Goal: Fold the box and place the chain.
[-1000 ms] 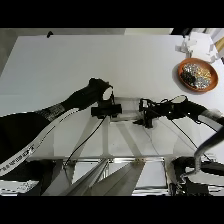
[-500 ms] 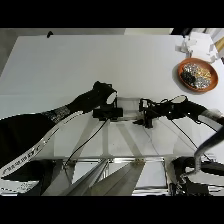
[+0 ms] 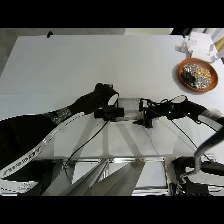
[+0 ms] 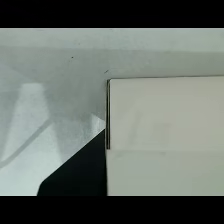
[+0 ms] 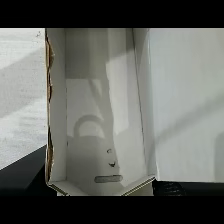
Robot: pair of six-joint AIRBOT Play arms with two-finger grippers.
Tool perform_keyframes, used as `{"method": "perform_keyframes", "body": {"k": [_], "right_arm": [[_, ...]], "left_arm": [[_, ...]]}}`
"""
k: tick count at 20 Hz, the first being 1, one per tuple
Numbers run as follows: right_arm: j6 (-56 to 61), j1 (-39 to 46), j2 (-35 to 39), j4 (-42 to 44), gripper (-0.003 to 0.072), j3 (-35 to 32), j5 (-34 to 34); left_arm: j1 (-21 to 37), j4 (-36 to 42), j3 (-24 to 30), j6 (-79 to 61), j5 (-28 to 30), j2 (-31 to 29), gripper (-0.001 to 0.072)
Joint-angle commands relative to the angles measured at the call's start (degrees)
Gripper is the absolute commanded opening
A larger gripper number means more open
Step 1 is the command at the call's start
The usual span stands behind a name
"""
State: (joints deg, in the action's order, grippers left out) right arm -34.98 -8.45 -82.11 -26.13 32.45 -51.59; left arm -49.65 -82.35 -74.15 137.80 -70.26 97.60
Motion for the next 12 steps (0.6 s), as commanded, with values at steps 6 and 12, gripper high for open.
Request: {"method": "perform_keyframes", "body": {"k": [6, 12], "right_arm": [[0.0, 0.0, 0.0, 0.0, 0.0414, 0.0, 0.0], [0.0, 0.0, 0.0, 0.0, 0.0414, 0.0, 0.0]], "left_arm": [[-0.1, 0.3, 0.0, 0.2, -1.7, 0.8, 0.0093], [0.8, 0.8, 0.0, 0.0, -2.5, -0.5, 0.0180]]}}
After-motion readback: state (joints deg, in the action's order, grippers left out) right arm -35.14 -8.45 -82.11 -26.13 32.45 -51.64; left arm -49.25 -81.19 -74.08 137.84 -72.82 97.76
